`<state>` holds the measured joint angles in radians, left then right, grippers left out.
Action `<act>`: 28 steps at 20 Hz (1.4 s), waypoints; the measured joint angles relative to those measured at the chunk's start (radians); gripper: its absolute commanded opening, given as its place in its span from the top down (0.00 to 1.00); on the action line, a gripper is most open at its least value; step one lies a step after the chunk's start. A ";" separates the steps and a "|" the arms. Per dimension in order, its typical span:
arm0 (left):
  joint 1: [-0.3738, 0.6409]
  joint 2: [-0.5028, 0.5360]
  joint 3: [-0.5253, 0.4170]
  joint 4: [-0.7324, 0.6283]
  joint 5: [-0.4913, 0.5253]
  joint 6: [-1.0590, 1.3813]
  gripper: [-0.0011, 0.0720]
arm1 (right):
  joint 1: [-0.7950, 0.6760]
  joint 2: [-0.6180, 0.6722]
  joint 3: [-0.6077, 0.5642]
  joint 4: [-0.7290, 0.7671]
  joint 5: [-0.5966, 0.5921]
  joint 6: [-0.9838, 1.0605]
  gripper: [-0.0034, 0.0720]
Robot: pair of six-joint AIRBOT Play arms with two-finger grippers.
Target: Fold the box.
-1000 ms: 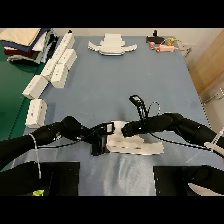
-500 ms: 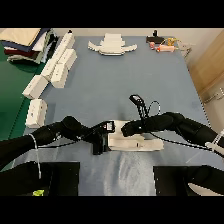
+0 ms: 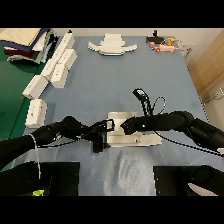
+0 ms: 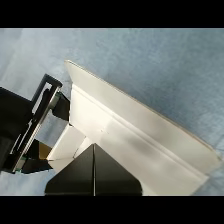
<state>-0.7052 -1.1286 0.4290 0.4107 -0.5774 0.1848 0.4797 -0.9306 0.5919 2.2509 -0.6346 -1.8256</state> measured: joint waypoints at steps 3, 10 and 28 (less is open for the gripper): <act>0.000 0.000 0.000 0.005 -0.005 0.000 0.50 | 0.000 0.009 0.000 0.000 -0.001 0.000 0.95; 0.000 0.000 0.000 0.009 -0.008 0.000 0.49 | 0.000 -0.009 0.000 -0.003 0.045 0.000 0.95; 0.000 0.000 0.000 0.021 -0.037 0.017 0.49 | 0.000 -0.183 0.002 -0.038 0.026 0.000 0.95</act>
